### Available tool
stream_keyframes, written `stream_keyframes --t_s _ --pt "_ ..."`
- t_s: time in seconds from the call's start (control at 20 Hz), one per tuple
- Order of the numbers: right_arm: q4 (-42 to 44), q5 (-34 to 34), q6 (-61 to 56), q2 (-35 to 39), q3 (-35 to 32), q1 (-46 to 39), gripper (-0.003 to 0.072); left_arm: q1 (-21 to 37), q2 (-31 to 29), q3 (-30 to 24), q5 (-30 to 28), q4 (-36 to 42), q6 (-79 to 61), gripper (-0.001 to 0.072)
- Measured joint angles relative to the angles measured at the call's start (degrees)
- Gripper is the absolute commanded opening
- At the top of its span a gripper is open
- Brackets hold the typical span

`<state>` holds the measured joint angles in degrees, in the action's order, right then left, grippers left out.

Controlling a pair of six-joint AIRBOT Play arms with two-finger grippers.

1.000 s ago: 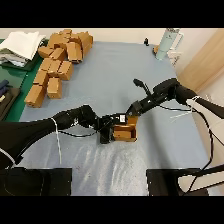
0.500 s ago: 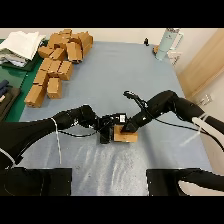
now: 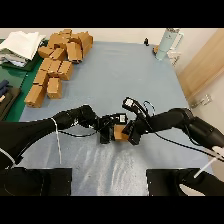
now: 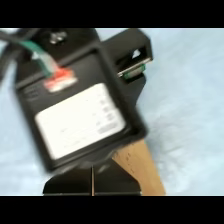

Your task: Fold the box.

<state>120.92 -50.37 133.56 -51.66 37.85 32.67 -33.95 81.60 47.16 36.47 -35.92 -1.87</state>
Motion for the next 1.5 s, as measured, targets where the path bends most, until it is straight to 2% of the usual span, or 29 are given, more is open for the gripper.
stream_keyframes --t_s 0.45,0.5,0.55,0.6,0.75,0.85,0.9,1.5 --pt "-18.3 14.9 -0.2 8.7 -9.1 12.1 0.0018 0.0 0.0 0.0 0.0 0.0 0.0 0.0510" --pt "-19.4 15.7 -0.3 9.2 -10.1 12.8 0.0093 0.0 0.0 0.0 0.0 0.0 0.0 0.0511" --pt "-20.3 16.4 -0.4 9.6 -10.9 13.4 0.0275 0.0 0.0 0.0 0.0 0.0 0.0 0.0511" --pt "-21.1 17.1 -0.4 9.7 -11.5 13.8 0.0336 0.0 0.0 0.0 0.0 0.0 0.0 0.0510" --pt "-22.9 18.1 -0.4 10.0 -12.5 14.5 0.0359 0.0 0.0 0.0 0.0 0.0 0.0 0.0511" --pt "-24.5 18.5 -0.5 10.0 -12.8 14.7 0.0488 0.0 0.0 0.0 0.0 0.0 0.0 0.0511" --pt "-25.2 18.6 -0.5 10.0 -12.9 14.7 0.0521 0.0 0.0 0.0 0.0 0.0 0.0 0.0511" --pt "-30.0 19.7 -0.4 7.4 -13.1 15.0 0.0507 0.0 0.0 0.0 0.0 0.0 0.0 0.0511"
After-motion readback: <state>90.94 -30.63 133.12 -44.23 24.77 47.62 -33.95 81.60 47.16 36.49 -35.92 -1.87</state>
